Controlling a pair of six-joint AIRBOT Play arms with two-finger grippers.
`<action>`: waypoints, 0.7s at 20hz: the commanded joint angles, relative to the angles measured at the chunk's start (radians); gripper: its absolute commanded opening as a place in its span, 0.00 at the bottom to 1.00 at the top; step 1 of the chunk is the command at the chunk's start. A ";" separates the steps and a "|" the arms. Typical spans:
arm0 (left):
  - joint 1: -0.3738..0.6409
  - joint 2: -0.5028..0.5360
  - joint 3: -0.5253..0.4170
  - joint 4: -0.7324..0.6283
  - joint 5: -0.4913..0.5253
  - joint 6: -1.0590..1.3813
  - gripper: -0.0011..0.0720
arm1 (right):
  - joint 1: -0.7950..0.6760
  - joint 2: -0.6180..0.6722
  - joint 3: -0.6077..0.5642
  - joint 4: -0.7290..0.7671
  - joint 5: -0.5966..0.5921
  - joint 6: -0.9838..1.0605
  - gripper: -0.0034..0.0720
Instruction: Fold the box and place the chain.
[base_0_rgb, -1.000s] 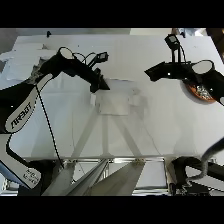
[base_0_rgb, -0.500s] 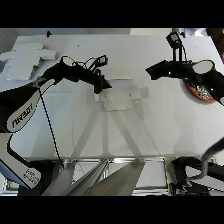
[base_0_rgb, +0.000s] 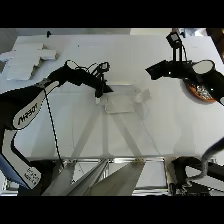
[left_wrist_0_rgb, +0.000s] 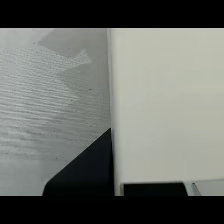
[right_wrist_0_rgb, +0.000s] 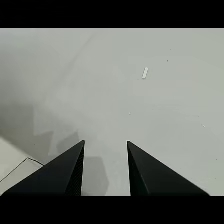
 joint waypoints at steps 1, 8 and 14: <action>-0.001 -0.003 0.000 -0.001 0.001 0.017 0.01 | 0.000 0.001 0.001 0.000 0.001 0.001 0.44; 0.000 -0.003 0.000 -0.001 0.002 0.018 0.02 | 0.000 0.001 0.001 0.000 0.000 0.000 0.44; -0.001 -0.002 0.000 -0.002 0.032 0.018 0.02 | 0.000 0.001 0.001 0.000 0.002 0.000 0.44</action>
